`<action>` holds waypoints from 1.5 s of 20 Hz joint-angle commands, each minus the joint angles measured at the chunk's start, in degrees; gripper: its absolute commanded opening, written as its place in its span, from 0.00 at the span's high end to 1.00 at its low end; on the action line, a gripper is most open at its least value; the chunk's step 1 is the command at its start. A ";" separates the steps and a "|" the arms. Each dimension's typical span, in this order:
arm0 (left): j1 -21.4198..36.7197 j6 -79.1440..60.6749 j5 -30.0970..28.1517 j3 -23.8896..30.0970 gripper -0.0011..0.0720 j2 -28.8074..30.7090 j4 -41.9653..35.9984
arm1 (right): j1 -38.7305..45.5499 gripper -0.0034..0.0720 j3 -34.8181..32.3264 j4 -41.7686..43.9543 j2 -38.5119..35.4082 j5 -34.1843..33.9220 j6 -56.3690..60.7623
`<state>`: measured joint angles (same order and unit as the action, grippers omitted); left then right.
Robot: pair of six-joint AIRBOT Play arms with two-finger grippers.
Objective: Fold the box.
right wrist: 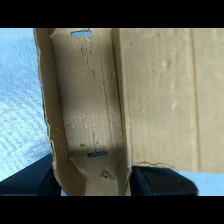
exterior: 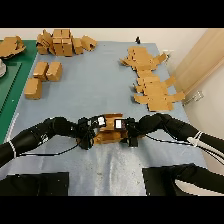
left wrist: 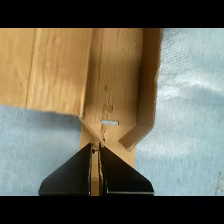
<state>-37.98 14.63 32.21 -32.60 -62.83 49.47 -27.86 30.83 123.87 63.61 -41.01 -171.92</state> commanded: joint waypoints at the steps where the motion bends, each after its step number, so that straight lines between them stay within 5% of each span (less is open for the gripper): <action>1: 1.99 0.20 3.63 0.15 0.87 -0.02 0.79 | 0.00 0.29 0.04 -0.04 -0.02 -0.02 0.00; 3: 1.88 -0.24 4.92 0.13 0.60 0.04 0.98 | 0.00 0.29 0.04 -0.04 -0.02 -0.02 0.00; 4: 1.90 -0.22 4.96 0.00 0.57 0.13 0.98 | 0.00 0.29 0.04 -0.04 -0.02 -0.02 0.00; 8: -0.17 -0.26 8.87 -1.90 0.57 0.79 0.63 | 0.00 0.29 0.04 -0.04 -0.02 -0.02 0.00; 14: -3.80 -0.24 2.05 -1.92 0.57 0.68 0.72 | 0.00 0.29 0.04 -0.04 -0.02 -0.04 0.00; 20: -3.74 -0.26 1.22 -1.92 0.58 0.68 0.96 | 0.00 0.29 0.04 -0.02 -0.02 -0.02 0.00; 21: -3.74 -0.26 1.16 -1.92 0.61 0.66 1.07 | 0.00 0.29 0.04 -0.02 -0.02 -0.04 0.00; 22: -3.74 -0.24 1.22 -1.92 0.75 0.66 2.01 | 0.00 0.29 0.04 -0.02 -0.02 -0.02 0.00; 30: -3.72 6.40 1.18 -1.75 0.73 -0.04 10.38 | 0.00 0.29 0.04 -0.02 -0.02 -0.02 0.00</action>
<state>-41.69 19.18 33.54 -34.35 -62.65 57.63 -27.86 30.83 123.83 63.61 -41.15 -171.94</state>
